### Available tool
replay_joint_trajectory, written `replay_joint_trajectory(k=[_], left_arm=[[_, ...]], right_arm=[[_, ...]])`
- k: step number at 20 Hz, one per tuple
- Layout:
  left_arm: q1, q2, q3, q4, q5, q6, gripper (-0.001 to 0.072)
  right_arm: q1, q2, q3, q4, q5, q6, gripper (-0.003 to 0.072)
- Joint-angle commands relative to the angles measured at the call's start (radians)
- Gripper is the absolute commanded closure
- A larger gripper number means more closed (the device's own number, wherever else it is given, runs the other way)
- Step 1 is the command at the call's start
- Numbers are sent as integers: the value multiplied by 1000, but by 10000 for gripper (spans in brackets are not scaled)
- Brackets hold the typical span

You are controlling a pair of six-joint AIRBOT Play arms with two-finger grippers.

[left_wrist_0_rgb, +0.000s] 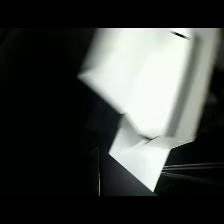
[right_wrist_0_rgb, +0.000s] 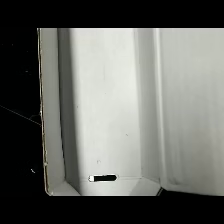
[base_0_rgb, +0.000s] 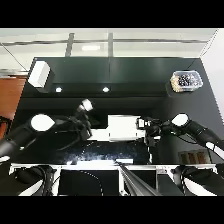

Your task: Fold the box and place the chain.

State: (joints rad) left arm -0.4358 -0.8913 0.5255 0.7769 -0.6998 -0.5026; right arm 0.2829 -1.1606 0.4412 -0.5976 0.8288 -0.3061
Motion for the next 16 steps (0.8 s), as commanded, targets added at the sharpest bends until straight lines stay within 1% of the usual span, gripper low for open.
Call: replay_joint_trajectory(k=[1, 2, 3, 4, 5, 6, 7, 9, 10, 12, 14, 16], left_arm=[[213, 109, -6, 164, -90, -422, 684], [266, 103, -14, 158, -105, -524, 685], [311, 89, -26, 163, -119, -708, 685], [362, 60, -38, 177, -164, -892, 685], [406, 23, -47, 173, -228, -1001, 684], [445, -19, -60, 141, -291, -1017, 683], [477, -57, -70, 108, -344, -977, 683], [523, -122, -84, 20, -411, -882, 682], [526, -152, -91, -24, -428, -860, 684], [495, -203, -99, -41, -431, -851, 684], [446, -243, -102, -42, -409, -834, 684], [394, -278, -102, -43, -365, -831, 684]], right_arm=[[1, 0, 0, -1, 0, 0, 243], [1, 0, 0, -1, 0, 0, 244], [1, 0, 0, -1, 0, 0, 243], [5, 0, 0, -1, -3, 0, 243], [8, 0, 0, -6, -3, 2, 244], [8, 0, 0, -5, -4, 3, 243], [8, 0, 0, -5, -4, 2, 244], [8, 0, 0, -5, -4, 3, 243], [8, 0, 0, -5, -4, 3, 243], [8, 0, 0, -5, -4, 3, 244], [8, 0, 0, -5, -4, 3, 244], [8, 0, 0, -5, -4, 3, 243]])
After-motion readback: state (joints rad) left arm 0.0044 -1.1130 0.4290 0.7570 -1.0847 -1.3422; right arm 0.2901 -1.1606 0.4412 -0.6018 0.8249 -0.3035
